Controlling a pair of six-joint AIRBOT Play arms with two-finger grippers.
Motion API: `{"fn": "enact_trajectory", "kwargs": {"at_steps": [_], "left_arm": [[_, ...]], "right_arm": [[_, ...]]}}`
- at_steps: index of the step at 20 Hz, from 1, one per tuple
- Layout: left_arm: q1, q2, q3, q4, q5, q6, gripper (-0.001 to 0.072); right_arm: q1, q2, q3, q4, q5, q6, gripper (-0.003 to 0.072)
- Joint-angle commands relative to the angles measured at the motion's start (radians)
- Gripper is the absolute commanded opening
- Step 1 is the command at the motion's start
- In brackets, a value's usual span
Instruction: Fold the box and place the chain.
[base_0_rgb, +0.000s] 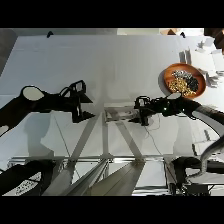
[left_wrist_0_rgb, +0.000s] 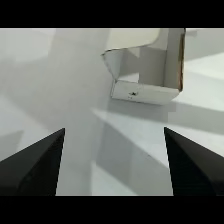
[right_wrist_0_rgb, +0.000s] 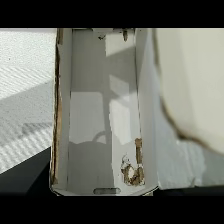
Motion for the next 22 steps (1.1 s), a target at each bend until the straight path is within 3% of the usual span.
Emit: {"fn": "enact_trajectory", "kwargs": {"at_steps": [1, 7, 12, 22], "left_arm": [[-0.016, -0.097, -0.021, -0.109, 0.034, 0.191, 0.0696], [-0.098, -0.237, -0.021, -0.288, 0.046, 0.376, 0.0696], [-0.154, -0.262, -0.021, -0.292, 0.115, 0.375, 0.0696], [-0.172, -0.261, -0.021, -0.258, 0.108, 0.375, 0.0695]], "right_arm": [[0.000, 0.000, 0.000, 0.000, 0.000, 0.000, 0.0542], [0.000, 0.000, 0.000, 0.000, 0.000, 0.000, 0.0542], [0.000, 0.000, 0.000, 0.000, 0.000, 0.000, 0.0542], [0.000, 0.000, 0.000, 0.000, 0.000, 0.000, 0.0542]]}}
